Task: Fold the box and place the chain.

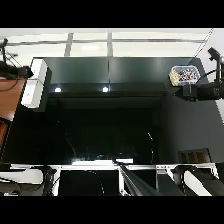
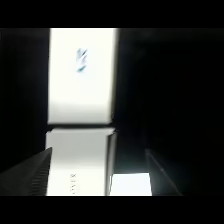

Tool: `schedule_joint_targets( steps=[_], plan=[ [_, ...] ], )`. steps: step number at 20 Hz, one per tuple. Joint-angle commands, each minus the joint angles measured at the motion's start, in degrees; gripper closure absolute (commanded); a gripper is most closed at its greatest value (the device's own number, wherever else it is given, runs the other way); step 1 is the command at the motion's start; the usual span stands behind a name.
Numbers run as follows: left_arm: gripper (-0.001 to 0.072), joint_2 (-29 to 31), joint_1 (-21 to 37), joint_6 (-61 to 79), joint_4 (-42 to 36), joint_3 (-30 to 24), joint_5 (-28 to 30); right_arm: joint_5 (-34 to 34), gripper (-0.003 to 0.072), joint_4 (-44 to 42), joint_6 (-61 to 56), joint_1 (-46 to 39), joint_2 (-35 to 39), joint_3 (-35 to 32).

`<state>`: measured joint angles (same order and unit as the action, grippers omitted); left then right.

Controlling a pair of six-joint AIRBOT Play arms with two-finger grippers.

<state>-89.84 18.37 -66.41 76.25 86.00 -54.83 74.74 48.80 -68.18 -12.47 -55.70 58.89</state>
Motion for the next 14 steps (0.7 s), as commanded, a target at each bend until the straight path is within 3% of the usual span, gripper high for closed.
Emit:
schedule_joint_targets(
  steps=[1,3,4,6,8,11,12,14],
  plan=[
    [0.0649,1.22,-3.72,-4.83,-0.59,11.52,-15.15,0.55,0.0674,-4.46,2.01,-0.02,0.02,3.08],
    [0.0684,2.25,-6.56,-5.18,-5.27,14.86,-22.36,1.07,0.0676,-1.73,2.89,0.0,0.2,3.87],
    [0.0685,3.65,-8.33,-4.96,-7.39,13.73,-22.56,-0.2,0.068,-1.9,7.37,0.81,0.81,3.5],
    [0.0686,9.07,-13.57,-5.79,-7.98,6.97,-18.16,-13.16,0.0681,-1.73,14.03,4.7,4.68,-0.28],
    [0.0685,18.12,-20.28,-5.62,-7.21,-6.73,-6.12,-29.77,0.0679,-1.55,15.39,7.5,7.3,-7.5],
    [0.0684,32.33,-29.57,-4.13,-1.42,-36.76,22.8,-47.52,0.0676,-1.57,15.32,8.11,6.32,-20.22],
    [0.0685,35.45,-31.04,-4.7,-0.57,-44.98,28.57,-52.74,0.0675,-1.57,15.34,8.13,5.9,-24.22],
    [0.0684,40.5,-31.23,-9.44,-0.59,-55.67,33.24,-54.18,0.0675,-1.57,15.34,8.11,5.84,-26.91]
  ],
)
